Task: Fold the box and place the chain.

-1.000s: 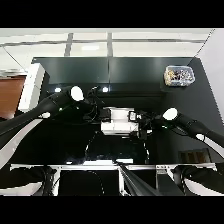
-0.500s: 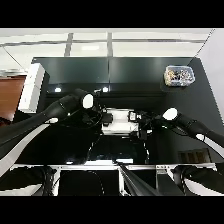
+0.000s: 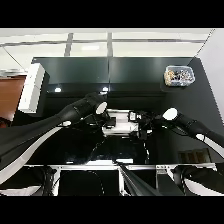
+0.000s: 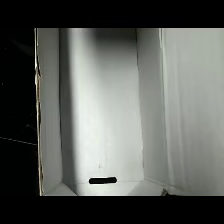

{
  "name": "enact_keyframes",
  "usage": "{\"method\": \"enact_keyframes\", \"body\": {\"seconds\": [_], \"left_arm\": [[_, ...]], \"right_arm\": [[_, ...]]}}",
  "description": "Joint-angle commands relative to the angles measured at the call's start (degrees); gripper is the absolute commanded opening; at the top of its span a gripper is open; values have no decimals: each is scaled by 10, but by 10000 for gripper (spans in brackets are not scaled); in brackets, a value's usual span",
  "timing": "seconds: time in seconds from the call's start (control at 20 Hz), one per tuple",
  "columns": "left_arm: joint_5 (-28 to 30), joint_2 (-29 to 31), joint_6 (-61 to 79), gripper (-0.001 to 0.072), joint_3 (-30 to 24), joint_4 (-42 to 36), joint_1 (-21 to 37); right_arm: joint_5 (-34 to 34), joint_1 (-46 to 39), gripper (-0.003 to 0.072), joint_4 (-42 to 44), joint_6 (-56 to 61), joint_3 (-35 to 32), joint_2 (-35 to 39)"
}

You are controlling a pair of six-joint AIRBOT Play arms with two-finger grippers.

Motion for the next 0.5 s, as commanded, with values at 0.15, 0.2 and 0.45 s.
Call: {"method": "enact_keyframes", "body": {"seconds": [0.15, 0.2, 0.45], "left_arm": [[-4, -9, -45, 289, 12, 8, -8], [-4, -9, -45, 289, 16, 8, -8], [-3, -10, -45, 78, 26, 5, -8]], "right_arm": [[0, 0, 168, 0, 0, 0, 0], [0, 0, 168, 0, 0, 0, 0], [0, 0, 168, 0, 0, 0, 0]]}}
